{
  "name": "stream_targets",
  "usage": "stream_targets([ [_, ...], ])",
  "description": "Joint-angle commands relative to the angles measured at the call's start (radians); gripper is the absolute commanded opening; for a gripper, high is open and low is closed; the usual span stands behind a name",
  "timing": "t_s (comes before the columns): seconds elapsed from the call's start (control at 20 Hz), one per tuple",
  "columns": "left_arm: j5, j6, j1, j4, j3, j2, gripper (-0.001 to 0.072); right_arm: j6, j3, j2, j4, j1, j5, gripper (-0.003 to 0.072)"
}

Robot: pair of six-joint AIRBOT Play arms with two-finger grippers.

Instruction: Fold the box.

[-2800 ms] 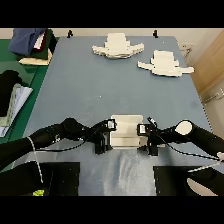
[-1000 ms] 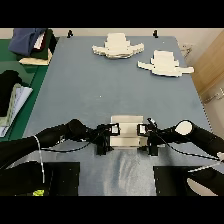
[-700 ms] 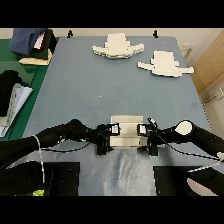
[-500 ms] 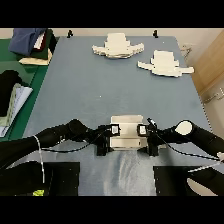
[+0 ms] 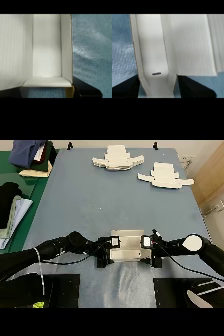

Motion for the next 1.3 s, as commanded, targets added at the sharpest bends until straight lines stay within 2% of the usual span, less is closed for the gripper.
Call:
stream_targets([
  [0.0,0.001,0.0,0.0,0.0,0.0,0.0,0.0526,0.135,0.0,0.081,-0.12,0.0,0.069,0.072],
  [0.1,0.001,0.0,0.0,0.0,0.0,0.0,0.0526,0.181,0.0,0.119,-0.175,0.0,0.111,0.072],
  [0.25,0.001,0.0,0.0,0.0,0.0,0.0,0.0525,0.188,0.006,0.193,-0.175,0.0,0.13,0.0708],
  [0.45,0.001,0.0,0.0,0.0,0.0,0.0,0.0525,0.188,0.006,0.315,-0.06,0.0,0.216,0.0709],
  [0.55,0.001,0.0,0.0,0.0,0.0,0.0,0.0525,0.237,0.006,0.348,0.056,0.0,0.201,0.0711],
  [0.65,0.001,0.0,0.0,0.0,0.0,0.0,0.0526,0.542,0.006,0.347,0.294,0.0,0.196,0.0711],
  [0.7,0.001,0.0,0.0,0.0,0.0,0.0,0.0525,0.809,0.006,0.335,0.388,0.0,0.166,0.0711],
  [0.75,0.001,0.0,0.0,0.0,0.0,0.0,0.0525,1.077,0.006,0.314,0.431,0.0,0.14,0.0711],
  [0.8,0.001,0.0,0.0,0.0,0.0,0.0,0.0526,1.218,0.006,0.292,0.437,0.0,0.141,0.0711],
  [0.85,0.001,0.0,0.0,0.0,0.0,0.0,0.0526,1.243,0.006,0.275,0.422,0.0,0.143,0.0668],
  [0.9,0.001,0.0,0.0,0.0,0.0,0.0,0.0526,1.244,0.006,0.26,0.422,0.0,0.141,0.0562],
  [0.95,0.001,0.0,0.0,0.0,0.0,0.0,0.0525,1.244,0.006,0.249,0.43,0.0,0.139,0.0489],
  [1.0,0.001,0.0,0.0,0.0,0.0,0.0,0.0526,1.244,0.006,0.239,0.44,0.0,0.128,0.0464],
  [1.15,0.001,0.0,0.0,0.0,0.0,0.0,0.0525,1.269,0.006,0.203,0.446,0.0,0.1,0.0464],
  [1.2,0.001,0.0,0.0,0.0,0.0,0.0,0.0525,1.292,0.006,0.187,0.449,0.0,0.097,0.043],
  [1.25,0.001,0.0,0.0,0.0,0.0,0.0,0.0526,1.3,0.006,0.172,0.458,0.0,0.095,0.03],
])
